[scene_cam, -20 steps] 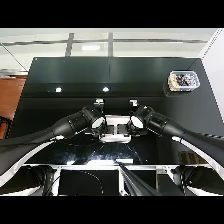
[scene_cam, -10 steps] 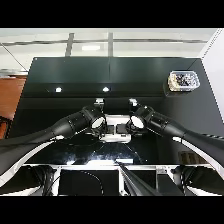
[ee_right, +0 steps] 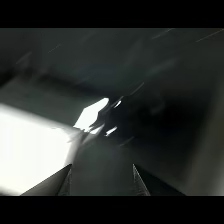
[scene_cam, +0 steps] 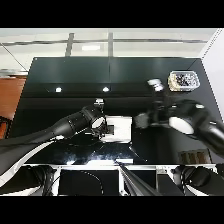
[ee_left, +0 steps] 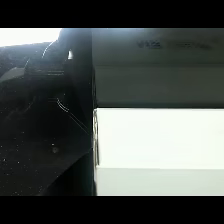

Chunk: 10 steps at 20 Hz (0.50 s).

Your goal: Fold the box and place the chain.

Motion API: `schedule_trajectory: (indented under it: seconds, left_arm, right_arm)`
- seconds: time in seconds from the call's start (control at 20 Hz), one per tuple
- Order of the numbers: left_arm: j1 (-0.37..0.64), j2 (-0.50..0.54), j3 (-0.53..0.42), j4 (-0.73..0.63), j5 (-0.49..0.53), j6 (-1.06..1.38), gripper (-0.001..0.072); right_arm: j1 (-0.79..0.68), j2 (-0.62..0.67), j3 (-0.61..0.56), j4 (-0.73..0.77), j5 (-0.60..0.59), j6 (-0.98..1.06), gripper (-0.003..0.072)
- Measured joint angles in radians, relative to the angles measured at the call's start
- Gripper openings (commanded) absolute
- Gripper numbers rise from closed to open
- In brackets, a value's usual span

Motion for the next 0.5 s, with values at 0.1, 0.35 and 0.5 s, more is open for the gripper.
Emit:
schedule_trajectory:
  seconds: [0.1, 0.35, 0.5]
  left_arm:
    - [0.0, 0.0, 0.0, 0.0, 0.0, 0.0, 0.0027]
    - [0.0, 0.0, 0.0, 0.0, -0.001, 0.0, 0.0027]
    - [0.0, 0.0, 0.0, 0.0, -0.001, 0.0, 0.0027]
  right_arm:
    - [-0.077, 0.055, -0.023, -0.18, 0.014, -0.011, 0.0437]
    - [-0.438, 0.05, -0.139, -0.341, -0.276, 0.042, 0.0706]
    - [-0.651, -0.06, -0.104, -0.157, -0.499, -0.01, 0.0705]
